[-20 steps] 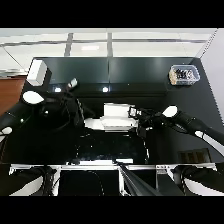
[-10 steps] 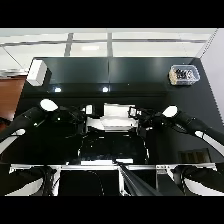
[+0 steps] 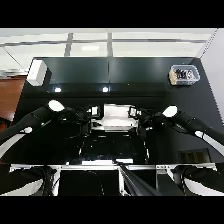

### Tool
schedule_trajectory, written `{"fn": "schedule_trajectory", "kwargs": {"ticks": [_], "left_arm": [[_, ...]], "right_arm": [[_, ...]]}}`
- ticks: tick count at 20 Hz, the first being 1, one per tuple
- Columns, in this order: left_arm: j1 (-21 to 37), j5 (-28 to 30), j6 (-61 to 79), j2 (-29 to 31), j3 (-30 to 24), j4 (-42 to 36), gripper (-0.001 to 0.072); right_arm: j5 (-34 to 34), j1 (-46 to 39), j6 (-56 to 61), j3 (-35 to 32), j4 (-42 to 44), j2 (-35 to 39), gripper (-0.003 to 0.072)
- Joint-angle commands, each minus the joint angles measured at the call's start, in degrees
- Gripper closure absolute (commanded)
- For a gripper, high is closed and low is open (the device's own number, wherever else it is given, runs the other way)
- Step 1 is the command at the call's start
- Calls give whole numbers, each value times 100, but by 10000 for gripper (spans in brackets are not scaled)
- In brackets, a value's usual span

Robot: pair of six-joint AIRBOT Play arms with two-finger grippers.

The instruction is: Fold the box and place the chain.

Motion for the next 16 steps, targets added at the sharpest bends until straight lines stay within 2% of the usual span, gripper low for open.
{"fn": "schedule_trajectory", "kwargs": {"ticks": [1, 8, 12, 16], "left_arm": [[-7, 33, -11, -11, 4, -197, 435], [-280, 195, 28, -122, 46, -470, 436], [-514, 656, 26, -203, 48, -570, 435], [-568, 774, 26, -269, 50, -649, 434]], "right_arm": [[2, 7, 2, 4, 2, -2, 551], [2, 7, 2, 4, 2, -2, 551], [2, 7, 2, 4, 2, -2, 551], [2, 7, 4, 4, 2, -2, 550]]}}
